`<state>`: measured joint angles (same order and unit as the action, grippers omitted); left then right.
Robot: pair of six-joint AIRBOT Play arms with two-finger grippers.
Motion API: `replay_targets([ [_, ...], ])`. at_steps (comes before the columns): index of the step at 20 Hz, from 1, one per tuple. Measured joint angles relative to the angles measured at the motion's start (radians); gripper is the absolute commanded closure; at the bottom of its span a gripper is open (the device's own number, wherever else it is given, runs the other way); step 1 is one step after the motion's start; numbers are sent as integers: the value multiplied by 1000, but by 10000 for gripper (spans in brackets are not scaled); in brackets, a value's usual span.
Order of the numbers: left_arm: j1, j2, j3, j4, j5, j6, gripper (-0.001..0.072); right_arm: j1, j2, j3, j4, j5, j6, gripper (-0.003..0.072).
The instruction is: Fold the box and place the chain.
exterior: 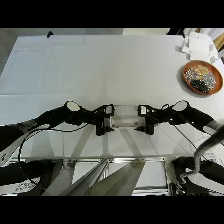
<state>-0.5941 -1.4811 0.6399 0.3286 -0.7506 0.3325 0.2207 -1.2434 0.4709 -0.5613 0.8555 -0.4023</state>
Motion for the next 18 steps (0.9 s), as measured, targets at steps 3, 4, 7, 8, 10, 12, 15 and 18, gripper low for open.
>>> replay_targets([
  [3,0,0,0,0,0,0,319,0,67,0,-74,13,89,-6],
  [4,0,0,0,0,0,0,319,0,94,0,-114,21,129,-3],
  [7,0,0,0,0,-1,0,319,0,187,0,-194,43,253,4],
  [8,0,0,0,0,-1,0,319,0,220,0,-208,53,286,15],
  [10,0,0,0,0,-1,0,319,0,296,0,-229,71,342,170],
  [12,0,0,0,0,-1,0,319,0,367,0,-229,86,381,532],
  [15,0,0,0,0,-1,-1,319,4,428,0,-156,119,390,665],
  [18,0,0,0,0,-1,-1,319,38,422,0,-46,80,351,665],
])
